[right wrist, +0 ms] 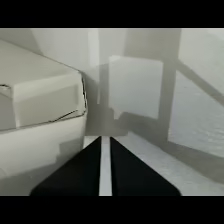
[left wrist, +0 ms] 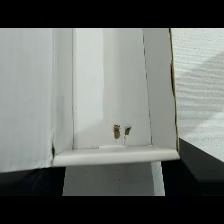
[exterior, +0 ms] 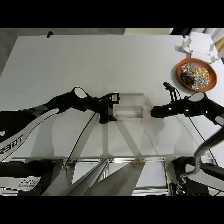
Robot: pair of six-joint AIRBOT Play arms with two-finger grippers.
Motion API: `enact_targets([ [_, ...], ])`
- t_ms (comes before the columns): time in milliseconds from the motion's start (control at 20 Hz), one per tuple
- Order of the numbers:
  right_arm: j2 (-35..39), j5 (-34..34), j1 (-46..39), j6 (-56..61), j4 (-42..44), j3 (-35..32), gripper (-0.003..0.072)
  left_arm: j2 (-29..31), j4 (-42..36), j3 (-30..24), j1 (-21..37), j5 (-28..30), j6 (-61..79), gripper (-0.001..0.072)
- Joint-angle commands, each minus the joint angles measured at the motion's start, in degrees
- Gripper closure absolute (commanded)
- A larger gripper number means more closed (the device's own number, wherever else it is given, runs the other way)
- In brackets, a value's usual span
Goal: Fold the box and place the chain.
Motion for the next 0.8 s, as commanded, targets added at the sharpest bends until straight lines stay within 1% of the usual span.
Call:
enact_targets([
  [0, 3.69, 0.79, 1.25, -0.61, 3.48, 0.0, 0.0556, 0.04, 0.0, -0.02, 0.04, 0.0, 0.0, 0.0503],
  [100, 6.58, 0.79, 2.19, -0.55, 4.83, 0.0, 0.055, 0.04, 0.0, -0.02, 0.04, 0.0, 0.0, 0.0503],
  [150, 7.37, 0.79, 2.64, -0.35, 5.01, 0.0, 0.0531, 0.04, 0.0, -0.02, 0.04, 0.02, 0.0, 0.0503],
  [200, 7.45, 0.9, 3.1, 0.04, 5.01, 0.0, 0.0482, 0.04, 0.0, -0.02, 0.04, 0.0, 0.0, 0.0503],
  [250, 7.45, 0.87, 3.72, 0.26, 4.79, 0.0, 0.0473, 0.04, 0.0, -0.02, 0.04, 0.02, 0.0, 0.0503],
  [300, 7.45, 0.87, 4.5, 0.28, 4.81, 0.0, 0.041, 0.04, 0.0, -0.02, 0.04, 0.0, 0.0, 0.0503],
  [350, 7.45, 0.76, 5.22, 0.33, 4.81, 0.0, 0.0389, 0.04, 0.0, -0.02, 0.04, 0.0, 0.0, 0.0503],
  [550, 7.45, -0.44, 7.17, 3.08, 4.52, 0.0, 0.0389, 0.04, 0.0, -0.02, 0.04, 0.0, 0.0, 0.0503],
  [600, 7.45, -1.55, 7.76, 4.98, 3.85, 0.0, 0.0378, 0.04, 0.0, -0.02, 0.04, 0.0, 0.0, 0.0503],
  [650, 7.45, -3.21, 8.76, 7.85, 2.4, 0.04, 0.033, 0.04, 0.0, -0.02, 0.04, 0.0, 0.0, 0.0503],
  [750, 7.43, -6.82, 11.93, 14.27, -2.51, 0.61, 0.0322, 0.04, 0.0, -0.02, 0.04, 0.02, 0.0, 0.0503],
])
